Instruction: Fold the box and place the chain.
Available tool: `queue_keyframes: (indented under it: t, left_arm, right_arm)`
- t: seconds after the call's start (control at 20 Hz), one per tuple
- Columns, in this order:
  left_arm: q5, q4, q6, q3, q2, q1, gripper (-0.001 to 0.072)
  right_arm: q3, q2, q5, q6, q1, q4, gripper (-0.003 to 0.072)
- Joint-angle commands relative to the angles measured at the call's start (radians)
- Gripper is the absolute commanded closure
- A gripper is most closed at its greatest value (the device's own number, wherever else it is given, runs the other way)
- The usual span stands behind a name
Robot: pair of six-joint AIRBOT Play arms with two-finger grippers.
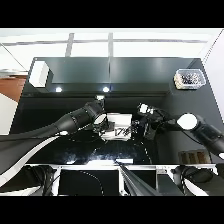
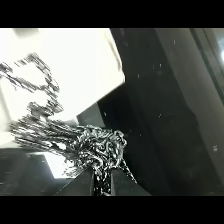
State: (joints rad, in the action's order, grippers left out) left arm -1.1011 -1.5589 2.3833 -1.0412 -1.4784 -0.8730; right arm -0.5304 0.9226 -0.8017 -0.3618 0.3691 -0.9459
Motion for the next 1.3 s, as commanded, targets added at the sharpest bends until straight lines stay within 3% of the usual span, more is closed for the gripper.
queue_keyframes:
  t: [0.0,0.15,0.35,0.45,0.7,0.95,1.25]
  left_arm:
    - [0.001,0.0,0.0,0.0,0.0,0.001,0.0675]
    - [0.001,0.0,0.0,0.001,0.0,0.001,0.0675]
    - [0.0,0.0,0.0,0.0,0.0,0.0,0.0675]
    - [0.0,0.0,0.0,0.0,0.0,0.0,0.0674]
    - [-0.002,0.0,0.0,0.0,0.0,0.0,0.0674]
    - [-0.003,0.0,0.0,0.0,0.0,0.0,0.0675]
    - [-0.004,0.0,0.0,0.0,0.0,0.0,0.0674]
  right_arm:
    - [-0.086,-0.119,-0.213,-0.171,-0.001,-0.068,0.0649]
    - [-0.167,-0.219,-0.297,-0.253,-0.001,-0.029,0.0648]
    - [-0.198,-0.235,-0.276,-0.27,0.006,0.263,0.0649]
    - [-0.196,-0.216,-0.231,-0.27,0.037,0.32,0.0648]
    - [-0.192,-0.11,-0.109,-0.271,0.114,0.335,0.0648]
    - [-0.196,-0.066,-0.087,-0.27,0.125,0.348,0.0648]
    - [-0.311,-0.068,-0.195,-0.274,0.071,0.336,0.0648]
